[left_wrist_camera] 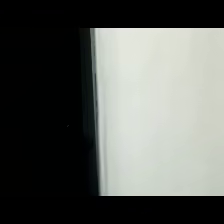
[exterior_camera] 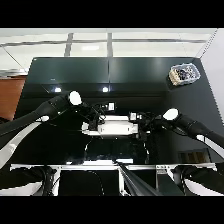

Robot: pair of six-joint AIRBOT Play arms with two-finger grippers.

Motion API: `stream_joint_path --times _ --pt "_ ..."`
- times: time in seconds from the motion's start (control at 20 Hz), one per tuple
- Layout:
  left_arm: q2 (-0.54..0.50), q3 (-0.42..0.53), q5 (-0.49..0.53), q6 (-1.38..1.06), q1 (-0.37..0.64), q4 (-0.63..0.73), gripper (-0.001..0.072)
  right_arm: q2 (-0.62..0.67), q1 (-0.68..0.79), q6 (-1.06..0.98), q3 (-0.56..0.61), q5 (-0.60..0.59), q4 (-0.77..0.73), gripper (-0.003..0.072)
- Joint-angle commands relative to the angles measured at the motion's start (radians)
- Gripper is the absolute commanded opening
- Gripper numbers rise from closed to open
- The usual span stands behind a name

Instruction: Fold the box and place the chain.

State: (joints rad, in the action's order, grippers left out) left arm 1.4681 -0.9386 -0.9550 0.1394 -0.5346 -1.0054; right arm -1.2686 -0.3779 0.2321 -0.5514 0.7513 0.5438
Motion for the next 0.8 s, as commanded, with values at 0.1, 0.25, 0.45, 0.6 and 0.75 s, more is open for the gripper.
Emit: stream_joint_path --times 0.1,0.25,0.45,0.6,0.75 --pt "0.000 -0.001 -0.001 0.000 -0.001 0.000 0.0027 -0.026 -0.024 -0.104 -0.024 -0.023 0.089 0.0705" --pt "0.000 -0.001 0.001 0.000 -0.001 0.000 0.0027 -0.026 -0.024 -0.103 -0.024 -0.022 0.090 0.0705" --pt "0.001 -0.001 0.000 0.000 -0.001 0.000 0.0027 -0.026 -0.025 -0.103 -0.024 -0.019 0.094 0.0705" --pt "0.001 -0.001 0.002 0.000 -0.001 0.000 0.0027 -0.027 -0.034 -0.102 -0.024 -0.014 0.107 0.0705" --pt "0.001 -0.001 0.002 0.000 -0.001 0.000 0.0027 -0.027 -0.036 -0.102 -0.024 -0.017 0.112 0.0704"
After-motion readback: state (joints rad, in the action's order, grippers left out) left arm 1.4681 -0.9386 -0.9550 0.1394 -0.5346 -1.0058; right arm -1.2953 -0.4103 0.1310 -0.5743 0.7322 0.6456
